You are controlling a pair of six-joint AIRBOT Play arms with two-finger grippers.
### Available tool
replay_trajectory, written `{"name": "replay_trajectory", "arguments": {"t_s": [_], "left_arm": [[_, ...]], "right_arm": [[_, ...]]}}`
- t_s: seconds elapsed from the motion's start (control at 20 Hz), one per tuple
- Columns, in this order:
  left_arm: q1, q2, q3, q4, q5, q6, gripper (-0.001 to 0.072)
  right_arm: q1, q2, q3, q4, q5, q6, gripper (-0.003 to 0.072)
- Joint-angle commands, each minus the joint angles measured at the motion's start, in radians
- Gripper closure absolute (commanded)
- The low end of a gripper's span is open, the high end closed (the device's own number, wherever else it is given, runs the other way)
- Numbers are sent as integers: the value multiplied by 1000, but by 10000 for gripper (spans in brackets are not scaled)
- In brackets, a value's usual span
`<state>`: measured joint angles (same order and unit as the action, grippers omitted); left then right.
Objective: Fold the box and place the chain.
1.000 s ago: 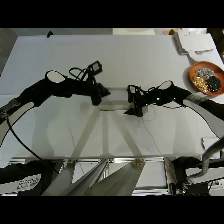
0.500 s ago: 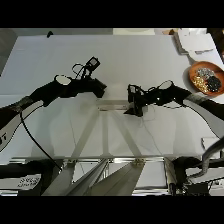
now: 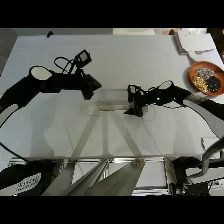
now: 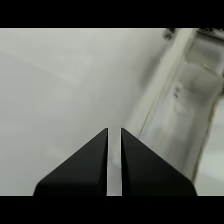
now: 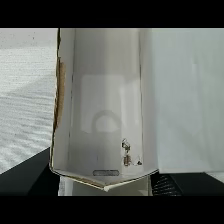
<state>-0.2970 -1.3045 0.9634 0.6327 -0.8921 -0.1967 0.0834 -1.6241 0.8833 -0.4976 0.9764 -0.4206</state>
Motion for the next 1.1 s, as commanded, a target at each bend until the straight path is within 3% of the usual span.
{"name": "replay_trajectory", "arguments": {"t_s": [0.0, 0.45, 0.5, 0.55, 0.6, 0.65, 0.75, 1.05], "left_arm": [[10, 36, -5, 180, -146, 14, 614], [10, -27, -9, 266, -130, 14, 615], [10, -27, -10, 268, -121, 15, 586], [10, -27, -12, 272, -102, 16, 427], [11, -27, -17, 274, -65, 16, 193], [14, -27, -24, 274, -27, 17, 84], [24, -27, -50, 274, 31, 47, 71], [31, -28, -167, 253, 14, 377, 80]], "right_arm": [[1, 0, 0, 1, 0, 1, 220], [1, -1, 0, 1, 0, 1, 220], [1, 0, 0, 1, 0, 1, 220], [1, 0, 0, 1, 0, 1, 220], [1, 0, 0, 1, 0, 1, 220], [1, -1, 0, 1, 0, 1, 220], [1, 0, 0, 1, 0, 1, 220], [1, 0, 0, 1, 0, 1, 220]]}}
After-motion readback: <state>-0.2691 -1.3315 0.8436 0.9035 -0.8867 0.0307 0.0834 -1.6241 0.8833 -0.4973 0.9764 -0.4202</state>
